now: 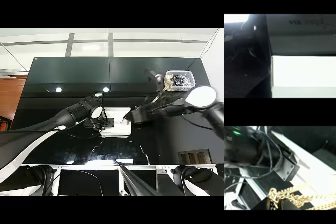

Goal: Fold the box and place the chain.

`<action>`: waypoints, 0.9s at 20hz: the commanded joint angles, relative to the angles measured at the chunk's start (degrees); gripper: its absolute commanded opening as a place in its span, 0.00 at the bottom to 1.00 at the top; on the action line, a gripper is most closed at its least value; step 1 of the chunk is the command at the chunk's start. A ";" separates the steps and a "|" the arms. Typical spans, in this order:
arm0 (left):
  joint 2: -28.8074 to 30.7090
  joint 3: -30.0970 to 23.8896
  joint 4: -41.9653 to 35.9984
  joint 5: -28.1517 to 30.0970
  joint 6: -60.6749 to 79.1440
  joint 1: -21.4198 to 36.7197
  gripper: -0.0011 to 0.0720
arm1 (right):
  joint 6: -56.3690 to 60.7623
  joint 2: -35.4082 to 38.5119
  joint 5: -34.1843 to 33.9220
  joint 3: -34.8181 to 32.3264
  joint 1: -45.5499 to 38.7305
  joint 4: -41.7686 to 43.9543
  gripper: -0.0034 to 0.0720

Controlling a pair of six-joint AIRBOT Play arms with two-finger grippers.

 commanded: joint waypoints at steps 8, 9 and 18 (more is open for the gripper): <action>0.00 0.07 -0.07 -0.17 0.00 0.00 0.05 | 0.48 0.74 6.36 -0.39 -19.78 -6.21 0.56; 0.00 0.07 -0.04 -0.17 0.00 0.00 0.05 | 1.60 0.81 4.22 -0.61 -23.23 -12.07 0.56; 0.00 0.07 -0.02 -0.24 0.02 0.00 0.05 | 27.93 -24.37 -20.96 8.79 -28.30 -29.53 0.94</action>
